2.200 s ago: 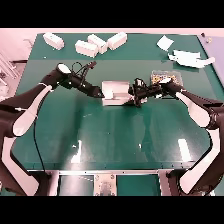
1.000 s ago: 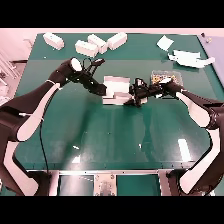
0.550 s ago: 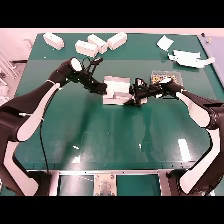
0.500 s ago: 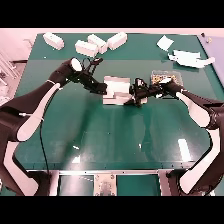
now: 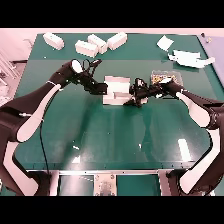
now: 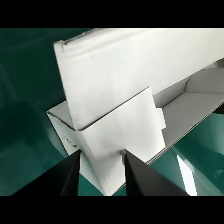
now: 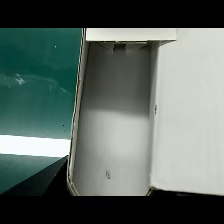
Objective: Fold the box and place the chain.
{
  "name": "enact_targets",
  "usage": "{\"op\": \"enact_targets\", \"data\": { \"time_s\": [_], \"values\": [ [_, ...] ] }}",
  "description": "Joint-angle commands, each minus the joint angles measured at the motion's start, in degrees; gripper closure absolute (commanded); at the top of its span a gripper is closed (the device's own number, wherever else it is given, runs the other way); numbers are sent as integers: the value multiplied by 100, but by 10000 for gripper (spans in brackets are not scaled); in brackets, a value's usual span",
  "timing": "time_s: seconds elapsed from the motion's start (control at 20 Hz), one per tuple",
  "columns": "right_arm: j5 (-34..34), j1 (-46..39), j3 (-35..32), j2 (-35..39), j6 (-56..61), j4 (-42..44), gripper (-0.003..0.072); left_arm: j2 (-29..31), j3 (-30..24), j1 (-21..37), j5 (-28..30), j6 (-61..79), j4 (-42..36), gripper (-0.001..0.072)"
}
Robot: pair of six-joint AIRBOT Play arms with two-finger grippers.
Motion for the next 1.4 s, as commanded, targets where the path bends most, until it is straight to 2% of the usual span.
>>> {"op": "enact_targets", "data": {
  "time_s": [0.0, 0.25, 0.7, 0.9, 1.0, 1.05, 1.1, 1.35],
  "values": [
    [-9, 7, -2, -4, 4, 13, 209, -7, -13, -2, -9, -372, 203, 390],
    [-9, 7, -2, -4, 4, 13, 209, -9, -13, -216, -13, -800, 599, 390],
    [-9, 7, -2, -4, 4, 11, 209, -11, 4, -295, 201, -1209, 555, 390],
    [-9, 7, -2, -4, 4, 11, 209, 0, 39, -271, 273, -514, -190, 388],
    [-9, 7, -2, -4, 4, 11, 210, 0, 39, -271, 385, -476, -295, 387],
    [-9, 7, -2, -4, 4, 11, 209, 0, 39, -271, 398, -476, -308, 298],
    [-9, 7, -2, -4, 4, 11, 209, 0, 39, -271, 393, -476, -369, 165],
    [-9, 7, -2, -4, 4, 11, 210, 0, 37, -271, 424, -481, -284, 165]
  ]
}}
